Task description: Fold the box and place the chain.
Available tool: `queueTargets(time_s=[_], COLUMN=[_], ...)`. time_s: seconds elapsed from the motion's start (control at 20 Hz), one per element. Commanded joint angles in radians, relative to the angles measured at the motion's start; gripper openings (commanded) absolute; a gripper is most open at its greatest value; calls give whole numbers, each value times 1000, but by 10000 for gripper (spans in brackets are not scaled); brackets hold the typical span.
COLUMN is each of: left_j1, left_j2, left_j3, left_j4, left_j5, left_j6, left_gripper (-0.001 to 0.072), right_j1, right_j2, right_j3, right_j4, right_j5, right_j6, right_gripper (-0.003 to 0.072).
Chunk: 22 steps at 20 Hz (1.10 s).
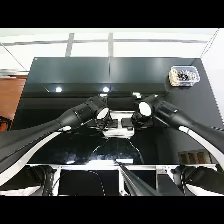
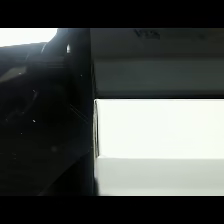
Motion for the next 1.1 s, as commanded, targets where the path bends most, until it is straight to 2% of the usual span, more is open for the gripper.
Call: queueTargets(time_s=[0.0, 0.15, 0.2, 0.3, 0.4, 0.5, 0.55, 0.6, 0.65, 0.75, 0.8, 0.95, 1.05], left_j1=[1, 1, 1, 1, 1, 1, 1, 1, 1, 1, 1, 0, 1], left_j2=[1, 1, 1, 1, 1, 1, 1, 1, 1, 1, 1, 1, 0], left_j3=[0, 0, 0, 0, 0, 0, 0, 0, 0, 0, 0, 0, 0], left_j4=[2, 2, 2, 2, 2, 2, 2, 2, 2, -18, -33, -50, -49], left_j5=[-3, -2, -2, -2, -2, -2, -2, -2, -2, -2, -2, -2, -2], left_j6=[-2, -2, -2, -2, -2, -2, -2, -2, -2, -2, -2, -2, -2], left_gripper=[30, 30, 30, 30, 30, 30, 30, 30, 30, 30, 30, 30, 30], right_j1=[-53, -135, -166, -254, -382, -541, -619, -679, -734, -804, -824, -842, -856], right_j2=[119, 303, 361, 433, 429, 395, 359, 309, 242, 84, -4, -256, -411], right_j3=[3, 3, 3, -10, -46, -103, -123, -124, -107, 18, 126, 505, 733], right_j4=[-5, -63, -152, -423, -652, -669, -659, -627, -509, -172, -56, 12, 12], right_j5=[82, 113, 90, 14, -117, -325, -409, -451, -475, -443, -391, -154, 18], right_j6=[-137, -221, -222, -189, -147, -126, -51, 37, 39, -172, -225, -206, -73], right_gripper=[379, 387, 395, 395, 394, 394, 396, 553, 720, 720, 720, 720, 718])
